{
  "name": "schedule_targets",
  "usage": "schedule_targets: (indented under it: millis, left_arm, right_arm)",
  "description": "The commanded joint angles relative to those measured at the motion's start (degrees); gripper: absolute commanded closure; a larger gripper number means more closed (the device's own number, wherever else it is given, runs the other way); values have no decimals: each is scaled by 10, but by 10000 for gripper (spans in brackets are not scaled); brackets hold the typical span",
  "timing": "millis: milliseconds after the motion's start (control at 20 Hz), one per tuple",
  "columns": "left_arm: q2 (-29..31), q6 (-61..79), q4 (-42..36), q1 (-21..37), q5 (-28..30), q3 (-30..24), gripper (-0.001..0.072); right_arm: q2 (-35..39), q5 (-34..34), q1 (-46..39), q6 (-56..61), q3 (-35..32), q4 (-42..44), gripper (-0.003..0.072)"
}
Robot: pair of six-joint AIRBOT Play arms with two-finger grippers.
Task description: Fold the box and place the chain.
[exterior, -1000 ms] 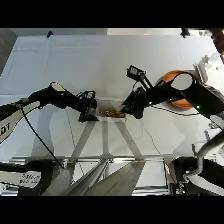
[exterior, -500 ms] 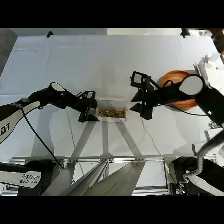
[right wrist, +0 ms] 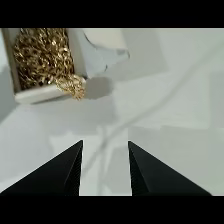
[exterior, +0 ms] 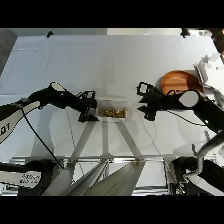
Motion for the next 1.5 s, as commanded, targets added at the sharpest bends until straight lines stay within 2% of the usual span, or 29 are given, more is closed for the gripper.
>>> schedule_targets:
  millis: [0,100,200,350,550,700,800,1000,1050,1450]
  left_arm:
    - [0,0,0,0,0,0,556]
    - [0,0,0,0,0,0,556]
    - [0,0,0,0,0,0,556]
    - [0,0,0,0,0,0,556]
    - [0,0,0,0,0,0,556]
    - [0,0,0,0,0,0,556]
    - [0,0,0,0,0,0,556]
    - [0,0,0,0,0,0,556]
    - [0,0,0,0,0,0,556]
    - [0,0,0,0,0,0,556]
  right_arm:
    - [-66,-1,-11,-166,-8,87,341]
    - [-85,2,-11,-253,-8,142,322]
    - [-99,17,-11,-317,-8,189,245]
    - [-116,44,-11,-382,-8,218,246]
    - [-116,43,-11,-388,-8,278,262]
    - [-116,30,-11,-388,-8,286,327]
    - [-116,29,-11,-387,-8,275,547]
    - [-116,29,-11,-385,-8,247,604]
    - [-116,29,-11,-385,-8,248,668]
    - [-105,30,-11,-366,-8,236,670]
